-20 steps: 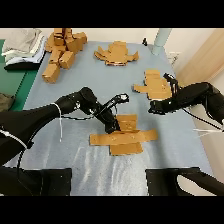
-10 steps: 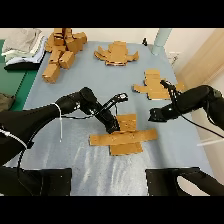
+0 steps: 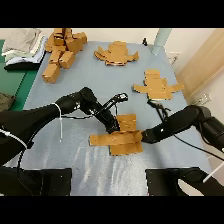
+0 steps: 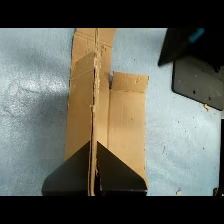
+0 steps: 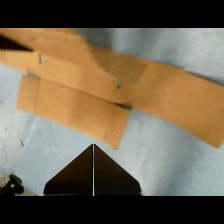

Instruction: Fold the box.

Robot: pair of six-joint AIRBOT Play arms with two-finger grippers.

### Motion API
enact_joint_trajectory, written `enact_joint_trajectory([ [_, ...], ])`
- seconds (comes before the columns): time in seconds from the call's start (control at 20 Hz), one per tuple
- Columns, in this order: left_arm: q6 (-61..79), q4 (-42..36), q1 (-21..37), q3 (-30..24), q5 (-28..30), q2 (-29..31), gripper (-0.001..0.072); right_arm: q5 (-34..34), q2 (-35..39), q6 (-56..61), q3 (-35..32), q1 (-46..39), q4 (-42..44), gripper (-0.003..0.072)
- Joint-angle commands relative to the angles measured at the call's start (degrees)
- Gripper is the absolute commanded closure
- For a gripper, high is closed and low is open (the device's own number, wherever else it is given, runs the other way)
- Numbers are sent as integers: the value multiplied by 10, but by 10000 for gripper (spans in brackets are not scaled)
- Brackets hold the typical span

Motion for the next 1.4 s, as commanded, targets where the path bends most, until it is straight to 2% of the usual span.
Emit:
enact_joint_trajectory([
  [0.0,0,0,0,0,0,0,696,12,9,-26,-23,72,11,681],
  [0.2,0,0,0,0,0,0,697,16,46,-24,-25,124,-1,681],
  [0.5,0,0,0,0,0,0,696,61,89,-30,-25,127,-6,681],
  [0.9,0,0,0,0,0,0,697,55,110,-62,-25,139,-46,681],
  [1.05,0,0,0,0,0,0,697,47,163,-71,-29,211,-143,681],
  [1.2,0,0,0,0,0,0,697,52,217,-71,-65,307,-328,672],
  [1.25,0,0,0,0,0,0,696,56,221,-71,-80,328,-365,513],
  [1.3,0,0,0,0,0,0,696,70,217,-78,-97,344,-385,233],
  [1.35,0,0,0,0,0,0,696,91,209,-98,-112,353,-384,143],
])
